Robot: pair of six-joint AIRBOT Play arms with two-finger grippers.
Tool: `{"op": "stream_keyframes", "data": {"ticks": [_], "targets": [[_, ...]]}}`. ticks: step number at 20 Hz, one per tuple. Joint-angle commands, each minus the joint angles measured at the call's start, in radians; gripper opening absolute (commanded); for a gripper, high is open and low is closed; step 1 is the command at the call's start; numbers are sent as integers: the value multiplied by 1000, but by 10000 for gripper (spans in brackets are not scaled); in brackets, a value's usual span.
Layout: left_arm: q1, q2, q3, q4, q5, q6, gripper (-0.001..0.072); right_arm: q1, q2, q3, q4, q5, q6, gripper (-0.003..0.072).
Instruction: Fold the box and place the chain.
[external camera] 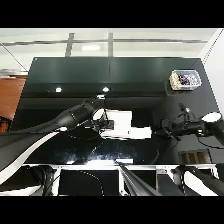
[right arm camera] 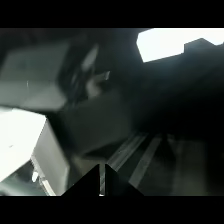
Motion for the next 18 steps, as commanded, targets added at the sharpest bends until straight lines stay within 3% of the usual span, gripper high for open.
{"op": "stream_keyframes", "data": {"ticks": [1,4,5,7,8,12,18], "targets": [[0,0,0,6,-5,0,27,123,-63,-14,149,-22,-32,37],[0,0,0,6,-4,-1,27,232,-69,-12,230,-87,-55,38],[0,0,0,6,-4,-1,27,260,-69,-6,241,-85,-69,79],[0,0,0,7,-4,-1,27,288,-69,17,240,-73,-73,508],[0,0,0,6,-4,-1,27,290,-69,34,240,-52,-88,550],[0,0,0,6,-4,-1,27,332,-69,85,241,-10,-95,554],[0,0,0,6,-5,-1,28,518,-69,127,235,-157,32,533]]}}
